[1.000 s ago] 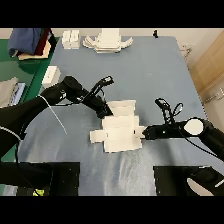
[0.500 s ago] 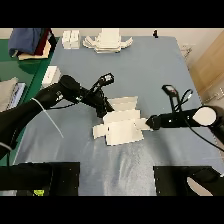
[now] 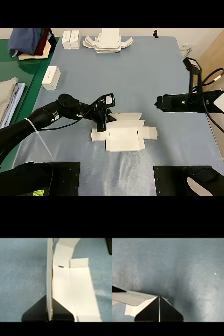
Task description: Fold the box.
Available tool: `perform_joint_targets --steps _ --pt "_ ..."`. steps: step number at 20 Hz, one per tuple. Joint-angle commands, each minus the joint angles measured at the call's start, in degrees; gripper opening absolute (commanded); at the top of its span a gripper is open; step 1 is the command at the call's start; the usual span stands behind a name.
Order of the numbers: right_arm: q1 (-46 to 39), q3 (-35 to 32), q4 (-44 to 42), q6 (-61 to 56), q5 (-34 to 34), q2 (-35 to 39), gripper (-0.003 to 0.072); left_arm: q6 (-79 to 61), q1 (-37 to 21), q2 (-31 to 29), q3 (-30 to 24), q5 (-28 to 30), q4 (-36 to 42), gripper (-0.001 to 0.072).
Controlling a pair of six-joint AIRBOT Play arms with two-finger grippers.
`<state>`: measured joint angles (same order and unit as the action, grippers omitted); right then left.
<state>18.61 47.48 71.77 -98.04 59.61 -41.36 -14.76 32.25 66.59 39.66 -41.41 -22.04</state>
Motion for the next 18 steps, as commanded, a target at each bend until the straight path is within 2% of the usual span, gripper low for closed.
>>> perform_joint_targets --steps 1,5,10,13,18 --pt "4.0 0.5 -3.7 0.2 0.3 -2.7 0.0003 -4.0 0.6 0.9 -2.4 3.8 1.3 0.0011" --pt "10.2 -0.9 -3.6 -1.2 1.4 -6.3 0.0003 -4.1 0.6 2.4 -2.4 4.4 1.3 0.0012" --pt "12.5 -9.1 -2.3 -4.7 1.1 -8.1 0.0003 -4.1 0.6 2.2 -2.3 5.3 1.3 0.0012" --pt "12.5 -12.9 4.9 -9.2 0.5 -8.5 0.0003 -4.1 0.6 -0.5 -2.3 5.5 1.5 0.0012" --pt "12.5 -13.7 13.1 -12.8 -1.1 -11.4 0.0002 -4.1 0.6 -5.1 -2.2 5.0 1.9 0.0012"
